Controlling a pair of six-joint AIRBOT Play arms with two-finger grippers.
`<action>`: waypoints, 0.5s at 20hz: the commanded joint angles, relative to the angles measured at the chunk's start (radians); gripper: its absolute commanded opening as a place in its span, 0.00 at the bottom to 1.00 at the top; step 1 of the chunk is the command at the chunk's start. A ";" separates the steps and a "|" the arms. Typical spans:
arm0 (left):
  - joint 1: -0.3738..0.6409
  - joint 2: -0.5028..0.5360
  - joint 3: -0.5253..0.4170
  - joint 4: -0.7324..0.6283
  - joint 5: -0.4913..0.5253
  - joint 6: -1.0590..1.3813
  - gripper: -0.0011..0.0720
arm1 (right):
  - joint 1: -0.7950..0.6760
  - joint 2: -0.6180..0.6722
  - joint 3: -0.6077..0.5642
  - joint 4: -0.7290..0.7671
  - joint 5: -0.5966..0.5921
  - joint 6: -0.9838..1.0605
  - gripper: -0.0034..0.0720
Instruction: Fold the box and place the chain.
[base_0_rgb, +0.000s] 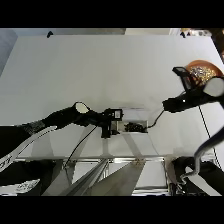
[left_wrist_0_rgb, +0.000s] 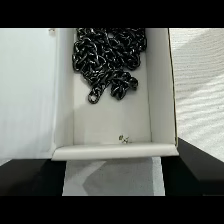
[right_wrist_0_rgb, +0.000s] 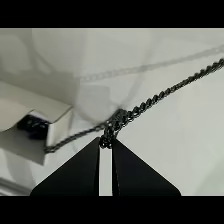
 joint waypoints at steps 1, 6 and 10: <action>0.001 0.000 0.000 0.000 0.000 0.000 0.39 | 0.084 0.169 0.001 0.133 0.024 -0.123 0.07; 0.001 0.000 0.000 0.000 0.000 0.000 0.39 | 0.253 0.237 0.001 0.134 0.060 -0.135 0.07; 0.001 0.000 0.000 0.000 0.000 0.000 0.39 | 0.291 0.243 0.001 0.174 0.119 -0.135 0.07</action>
